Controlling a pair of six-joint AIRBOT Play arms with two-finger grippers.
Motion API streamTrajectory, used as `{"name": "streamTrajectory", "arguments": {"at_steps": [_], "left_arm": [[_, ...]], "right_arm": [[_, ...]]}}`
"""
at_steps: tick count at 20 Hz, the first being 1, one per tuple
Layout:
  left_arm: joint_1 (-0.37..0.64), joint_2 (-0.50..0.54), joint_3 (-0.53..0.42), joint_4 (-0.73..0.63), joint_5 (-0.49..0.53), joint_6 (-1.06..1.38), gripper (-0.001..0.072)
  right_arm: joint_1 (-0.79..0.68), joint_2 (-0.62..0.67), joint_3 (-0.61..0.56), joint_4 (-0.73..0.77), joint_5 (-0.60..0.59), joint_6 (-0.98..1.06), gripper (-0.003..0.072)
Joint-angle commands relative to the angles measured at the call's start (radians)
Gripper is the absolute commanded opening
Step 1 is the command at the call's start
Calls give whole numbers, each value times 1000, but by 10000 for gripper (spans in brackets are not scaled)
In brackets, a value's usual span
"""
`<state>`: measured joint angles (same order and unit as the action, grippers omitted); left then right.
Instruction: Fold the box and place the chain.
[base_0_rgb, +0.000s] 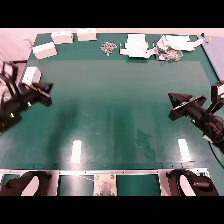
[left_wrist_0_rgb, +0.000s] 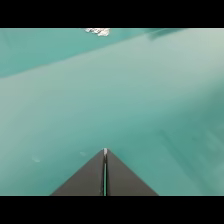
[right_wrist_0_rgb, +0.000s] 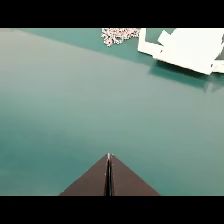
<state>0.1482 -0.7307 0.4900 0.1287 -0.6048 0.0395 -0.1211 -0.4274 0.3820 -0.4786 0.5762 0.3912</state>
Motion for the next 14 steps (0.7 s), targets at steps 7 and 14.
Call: {"name": "streamTrajectory", "arguments": {"at_steps": [7, 14], "left_arm": [[-147, 250, -351, -130, 125, 92, 17], [-147, 249, -356, -130, 122, 92, 18]], "right_arm": [[0, 222, -224, -9, -89, 6, 9], [0, 221, -226, -8, -87, 6, 9]]}}
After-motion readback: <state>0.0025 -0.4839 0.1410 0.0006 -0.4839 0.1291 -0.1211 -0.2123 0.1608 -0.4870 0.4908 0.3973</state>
